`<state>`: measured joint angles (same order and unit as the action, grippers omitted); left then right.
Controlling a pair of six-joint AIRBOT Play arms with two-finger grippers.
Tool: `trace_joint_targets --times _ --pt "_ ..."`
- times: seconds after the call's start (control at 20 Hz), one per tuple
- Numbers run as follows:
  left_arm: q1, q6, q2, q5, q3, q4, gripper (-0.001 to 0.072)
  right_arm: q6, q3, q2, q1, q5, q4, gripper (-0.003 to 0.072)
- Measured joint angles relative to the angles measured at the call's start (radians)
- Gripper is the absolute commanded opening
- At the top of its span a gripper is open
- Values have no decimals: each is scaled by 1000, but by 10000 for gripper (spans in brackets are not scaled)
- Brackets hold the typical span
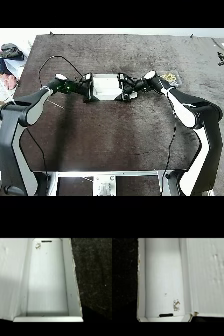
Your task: Fold the box and place the chain.
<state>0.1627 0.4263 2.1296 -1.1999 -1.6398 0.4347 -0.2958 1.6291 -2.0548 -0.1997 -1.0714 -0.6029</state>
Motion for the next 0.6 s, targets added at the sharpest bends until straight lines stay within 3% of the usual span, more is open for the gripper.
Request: trace_joint_targets --times 0.05,0.1,0.6 --pt "0 0 0 0 0 1 379 0 0 0 0 0 0 477" --pt "0 0 0 2 0 2 347 0 0 0 0 0 0 477" --pt "0 0 -1 12 0 6 348 0 0 0 0 3 0 477"
